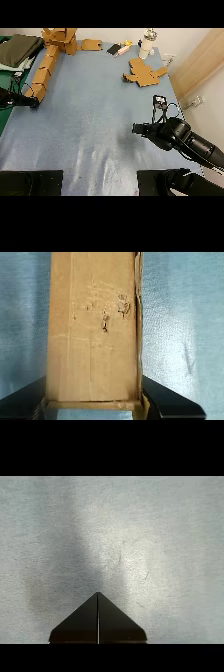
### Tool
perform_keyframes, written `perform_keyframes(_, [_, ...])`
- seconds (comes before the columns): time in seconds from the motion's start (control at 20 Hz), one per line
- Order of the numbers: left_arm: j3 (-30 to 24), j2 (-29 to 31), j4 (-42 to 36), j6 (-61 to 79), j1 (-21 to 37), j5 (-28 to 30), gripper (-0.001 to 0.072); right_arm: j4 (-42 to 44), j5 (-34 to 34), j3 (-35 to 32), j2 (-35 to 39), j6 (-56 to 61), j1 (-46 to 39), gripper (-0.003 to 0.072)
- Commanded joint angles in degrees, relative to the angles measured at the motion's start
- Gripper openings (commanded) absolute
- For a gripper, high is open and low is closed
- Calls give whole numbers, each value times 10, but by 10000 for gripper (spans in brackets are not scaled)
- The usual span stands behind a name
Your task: Fold the box.
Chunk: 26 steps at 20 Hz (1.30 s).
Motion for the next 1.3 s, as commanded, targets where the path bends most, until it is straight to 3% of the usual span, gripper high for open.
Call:
perform_keyframes(0.0, [9, -12, 4, -5, -1, -5, 544, 4, 4, 1, 0, 1, 0, 5])
perform_keyframes(0.15, [8, -12, 17, -14, -1, -13, 549, 5, 4, 1, 0, 0, 0, 5])
perform_keyframes(0.2, [8, -12, 26, -15, -1, -22, 666, 7, 5, 1, 0, 0, 0, 5])
perform_keyframes(0.25, [9, -12, 39, -30, 0, -33, 704, 9, 5, 1, 0, 0, 0, 5])
perform_keyframes(0.4, [11, -8, 73, -60, 10, -83, 704, 14, 4, 1, 0, 0, 0, 5])
perform_keyframes(0.65, [26, 47, 144, -130, 27, -241, 703, 32, 5, 1, 0, -12, 0, 6])
perform_keyframes(0.7, [32, 64, 148, -153, 27, -289, 640, 32, 8, 1, 0, -12, 0, 6])
perform_keyframes(0.8, [40, 100, 118, -179, 21, -376, 12, 57, 31, 1, -1, -45, -13, 6])
perform_keyframes(0.95, [42, 157, 40, -215, -47, -417, 10, 143, 73, 17, -43, -171, -94, 6])
perform_keyframes(1.05, [51, 187, 25, -272, -150, -400, 8, 193, 79, 59, -103, -274, -155, 5])
perform_keyframes(1.25, [116, 147, 41, -395, -360, -338, 8, 245, 74, 200, -244, -394, -197, 5])
